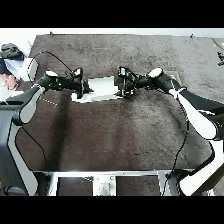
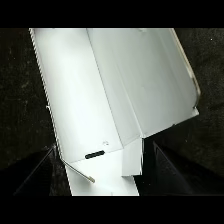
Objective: Fold the box and place the chain.
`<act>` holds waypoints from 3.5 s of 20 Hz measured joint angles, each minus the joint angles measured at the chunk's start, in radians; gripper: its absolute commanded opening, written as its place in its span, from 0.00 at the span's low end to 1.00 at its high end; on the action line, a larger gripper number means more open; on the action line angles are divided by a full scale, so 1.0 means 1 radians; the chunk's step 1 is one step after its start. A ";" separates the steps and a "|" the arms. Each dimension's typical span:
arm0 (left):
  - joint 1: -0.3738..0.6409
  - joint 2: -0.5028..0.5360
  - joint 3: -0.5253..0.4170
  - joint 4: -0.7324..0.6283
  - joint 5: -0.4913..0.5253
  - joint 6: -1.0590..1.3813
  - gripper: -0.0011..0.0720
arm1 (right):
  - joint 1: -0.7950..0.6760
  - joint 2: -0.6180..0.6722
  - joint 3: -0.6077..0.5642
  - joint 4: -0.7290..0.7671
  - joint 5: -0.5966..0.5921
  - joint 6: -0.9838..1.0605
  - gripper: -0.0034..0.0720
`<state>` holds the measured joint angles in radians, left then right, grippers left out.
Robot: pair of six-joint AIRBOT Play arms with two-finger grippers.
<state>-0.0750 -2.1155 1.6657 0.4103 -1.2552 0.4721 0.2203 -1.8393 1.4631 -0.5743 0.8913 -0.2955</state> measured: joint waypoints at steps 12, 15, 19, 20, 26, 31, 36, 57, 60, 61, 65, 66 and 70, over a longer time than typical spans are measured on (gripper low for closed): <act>0.000 0.000 0.000 0.000 0.000 0.000 0.03 | -0.018 -0.114 0.135 0.002 0.124 0.002 0.98; 0.000 0.000 0.000 0.000 0.000 0.000 0.03 | -0.021 -0.168 0.208 0.002 0.193 0.000 0.98; 0.000 0.000 0.000 0.000 -0.001 0.000 0.03 | -0.021 -0.219 0.266 0.009 0.269 0.003 0.98; 0.000 0.000 0.000 0.000 -0.002 0.000 0.03 | -0.021 -0.225 0.272 0.011 0.284 0.009 0.98; 0.000 0.000 0.000 0.001 -0.002 0.000 0.03 | -0.021 -0.268 0.286 0.040 0.314 0.037 0.98; 0.000 0.000 0.000 0.000 -0.002 0.000 0.03 | -0.021 -0.292 0.289 0.058 0.314 0.036 0.98; 0.000 0.000 0.000 0.000 -0.001 0.000 0.03 | -0.021 -0.298 0.289 0.061 0.315 0.032 0.97; 0.000 0.000 0.000 0.000 -0.001 0.000 0.03 | -0.002 -0.298 0.290 -0.018 0.286 0.022 0.74; 0.000 0.000 0.000 0.000 -0.001 0.000 0.03 | -0.002 -0.298 0.290 -0.016 0.287 0.023 0.74; 0.000 0.000 0.000 0.000 -0.001 0.000 0.03 | -0.002 -0.298 0.290 -0.014 0.288 0.023 0.74; 0.000 0.000 0.000 0.000 -0.001 0.000 0.03 | -0.002 -0.299 0.290 -0.010 0.289 0.023 0.74; 0.000 0.000 0.000 0.000 -0.001 0.000 0.03 | -0.002 -0.299 0.290 -0.010 0.290 0.023 0.74; 0.000 0.000 0.000 0.000 -0.001 0.000 0.03 | -0.002 -0.299 0.289 -0.007 0.290 0.023 0.74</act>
<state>-0.0750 -2.1155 1.6657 0.4107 -1.2564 0.4725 0.2184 -2.1380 1.7523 -0.5816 1.1812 -0.2722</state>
